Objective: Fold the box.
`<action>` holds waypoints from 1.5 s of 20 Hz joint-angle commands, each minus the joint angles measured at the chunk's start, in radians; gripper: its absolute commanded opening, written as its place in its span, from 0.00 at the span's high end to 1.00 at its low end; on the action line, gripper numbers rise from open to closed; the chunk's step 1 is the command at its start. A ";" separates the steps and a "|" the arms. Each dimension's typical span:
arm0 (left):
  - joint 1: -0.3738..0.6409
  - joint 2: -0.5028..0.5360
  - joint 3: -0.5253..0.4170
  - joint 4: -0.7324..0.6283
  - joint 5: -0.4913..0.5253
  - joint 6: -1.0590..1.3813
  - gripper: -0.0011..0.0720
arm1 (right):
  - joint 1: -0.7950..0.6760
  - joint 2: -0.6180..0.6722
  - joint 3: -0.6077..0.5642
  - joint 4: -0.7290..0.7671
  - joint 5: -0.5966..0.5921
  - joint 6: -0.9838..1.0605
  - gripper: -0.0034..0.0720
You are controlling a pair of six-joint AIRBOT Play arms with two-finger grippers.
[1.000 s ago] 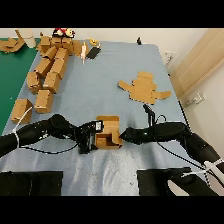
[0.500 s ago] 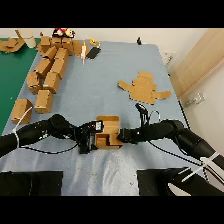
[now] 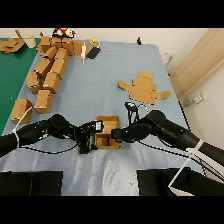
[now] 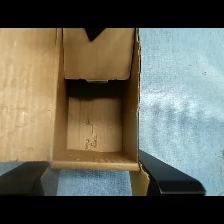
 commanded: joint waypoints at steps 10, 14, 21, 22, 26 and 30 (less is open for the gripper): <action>0.000 0.000 0.000 0.000 0.000 0.000 0.30 | 0.089 -0.198 0.144 -0.073 -0.187 0.235 0.30; 0.000 0.000 0.000 0.000 0.000 0.000 0.30 | 0.087 -0.230 0.145 -0.080 -0.190 0.268 0.30; 0.000 0.000 0.000 0.000 0.000 0.000 0.30 | 0.088 -0.245 0.145 -0.091 -0.185 0.268 0.67; 0.000 0.000 0.000 0.000 0.000 0.000 0.30 | 0.088 -0.248 0.144 -0.090 -0.184 0.267 0.75; 0.000 0.000 0.000 0.000 0.000 0.000 0.30 | 0.090 -0.251 0.145 -0.090 -0.166 0.250 0.95; 0.000 0.000 0.000 0.000 0.000 0.000 0.30 | 0.092 -0.250 0.147 -0.091 -0.163 0.235 0.95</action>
